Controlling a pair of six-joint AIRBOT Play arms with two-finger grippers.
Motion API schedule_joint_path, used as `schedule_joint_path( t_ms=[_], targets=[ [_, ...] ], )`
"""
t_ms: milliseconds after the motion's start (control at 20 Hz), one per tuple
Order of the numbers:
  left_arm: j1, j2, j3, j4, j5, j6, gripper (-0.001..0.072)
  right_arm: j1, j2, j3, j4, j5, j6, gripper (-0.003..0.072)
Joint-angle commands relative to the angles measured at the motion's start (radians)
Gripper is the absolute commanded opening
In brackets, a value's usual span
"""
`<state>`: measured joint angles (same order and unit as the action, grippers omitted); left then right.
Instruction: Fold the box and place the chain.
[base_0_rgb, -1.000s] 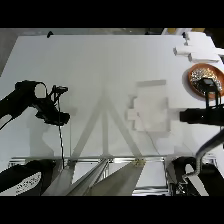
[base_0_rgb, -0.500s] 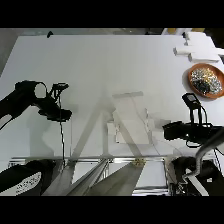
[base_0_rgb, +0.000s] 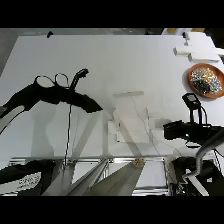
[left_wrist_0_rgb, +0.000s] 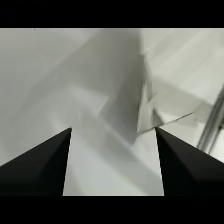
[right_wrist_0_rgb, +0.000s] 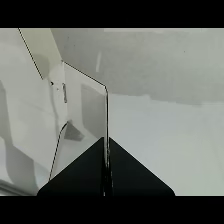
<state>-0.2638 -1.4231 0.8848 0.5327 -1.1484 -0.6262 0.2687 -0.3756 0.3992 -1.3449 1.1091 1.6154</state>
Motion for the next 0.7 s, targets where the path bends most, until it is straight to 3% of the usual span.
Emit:
schedule_joint_path(
  t_ms=[0,200,500,650],
  targets=[
    [-0.056,-0.174,0.153,-0.158,-0.074,0.145,0.0640,0.001,0.001,-0.001,-0.002,-0.002,-0.001,0.0021],
    [-0.131,-0.344,0.293,-0.155,-0.076,0.128,0.0639,0.001,0.001,-0.001,-0.001,-0.002,-0.001,0.0021],
    [-0.195,-0.425,0.306,-0.147,-0.080,0.174,0.0638,0.001,0.001,-0.001,-0.002,0.001,-0.004,0.0021],
    [-0.213,-0.427,0.306,-0.216,-0.144,0.278,0.0617,0.001,0.001,-0.001,-0.002,0.001,-0.004,0.0021]
  ],
)
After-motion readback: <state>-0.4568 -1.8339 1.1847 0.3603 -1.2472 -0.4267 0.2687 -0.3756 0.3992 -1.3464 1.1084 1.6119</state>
